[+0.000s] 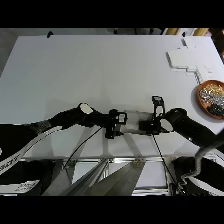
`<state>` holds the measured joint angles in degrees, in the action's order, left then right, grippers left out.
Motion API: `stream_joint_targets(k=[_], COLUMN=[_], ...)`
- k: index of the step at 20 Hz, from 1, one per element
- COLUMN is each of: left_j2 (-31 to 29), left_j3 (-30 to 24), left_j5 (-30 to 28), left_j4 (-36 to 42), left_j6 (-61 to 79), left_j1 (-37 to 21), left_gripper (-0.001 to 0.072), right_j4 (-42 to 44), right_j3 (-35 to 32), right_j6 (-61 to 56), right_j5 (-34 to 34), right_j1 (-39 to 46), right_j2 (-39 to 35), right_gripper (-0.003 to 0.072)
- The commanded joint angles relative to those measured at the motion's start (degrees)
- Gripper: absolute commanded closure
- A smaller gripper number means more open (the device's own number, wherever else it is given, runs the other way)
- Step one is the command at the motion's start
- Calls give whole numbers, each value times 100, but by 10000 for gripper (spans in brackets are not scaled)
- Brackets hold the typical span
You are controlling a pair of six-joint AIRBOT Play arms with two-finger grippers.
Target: Fold the box and place the chain.
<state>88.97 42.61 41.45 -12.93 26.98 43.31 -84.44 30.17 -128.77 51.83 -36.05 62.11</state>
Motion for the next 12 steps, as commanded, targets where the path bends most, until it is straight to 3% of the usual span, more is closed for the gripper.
stream_joint_targets(k=[1,2,4,7,8,10,12], left_j2=[0,0,0,0,0,0,0], left_j3=[2,2,2,2,2,2,2], left_j5=[-4,-4,-4,-4,-4,-4,-4], left_j4=[9,9,9,9,9,9,9], left_j6=[0,0,0,0,0,0,0], left_j1=[0,0,0,0,0,0,0], left_gripper=[364,364,364,364,364,364,364], right_j4=[-87,-87,-87,-90,-87,-98,-205], right_j3=[4,4,4,4,7,7,7], right_j6=[2,2,4,44,140,337,323], right_j5=[-4,-4,-2,-13,-26,-22,-26], right_j1=[-7,-7,-7,-7,-7,-4,0], right_j2=[-11,-11,-11,-22,-74,-243,-466], right_gripper=[548,553,671,671,660,506,504])
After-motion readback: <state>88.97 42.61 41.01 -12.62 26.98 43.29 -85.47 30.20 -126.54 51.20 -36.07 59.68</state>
